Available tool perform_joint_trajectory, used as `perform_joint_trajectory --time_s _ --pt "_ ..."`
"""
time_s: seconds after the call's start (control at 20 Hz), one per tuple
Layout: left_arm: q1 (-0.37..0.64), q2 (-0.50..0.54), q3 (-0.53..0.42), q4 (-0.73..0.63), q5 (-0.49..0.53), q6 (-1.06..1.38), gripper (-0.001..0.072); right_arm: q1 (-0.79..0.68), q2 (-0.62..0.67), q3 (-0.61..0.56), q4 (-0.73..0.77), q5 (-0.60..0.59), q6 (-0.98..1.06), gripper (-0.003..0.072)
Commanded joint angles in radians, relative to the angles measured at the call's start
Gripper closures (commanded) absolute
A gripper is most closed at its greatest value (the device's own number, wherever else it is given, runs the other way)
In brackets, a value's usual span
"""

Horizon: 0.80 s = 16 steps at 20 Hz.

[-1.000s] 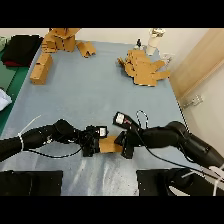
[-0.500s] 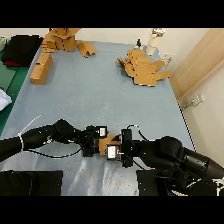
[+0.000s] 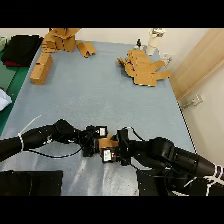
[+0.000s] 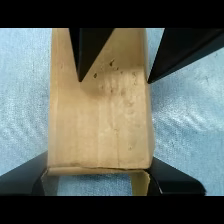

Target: Fold the box.

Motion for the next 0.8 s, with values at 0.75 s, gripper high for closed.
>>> perform_joint_trajectory --time_s 0.75 --pt "0.0 0.0 0.0 0.0 0.0 0.0 0.0189 0.057 0.05 0.008 -0.204 0.006 0.15 0.0286"
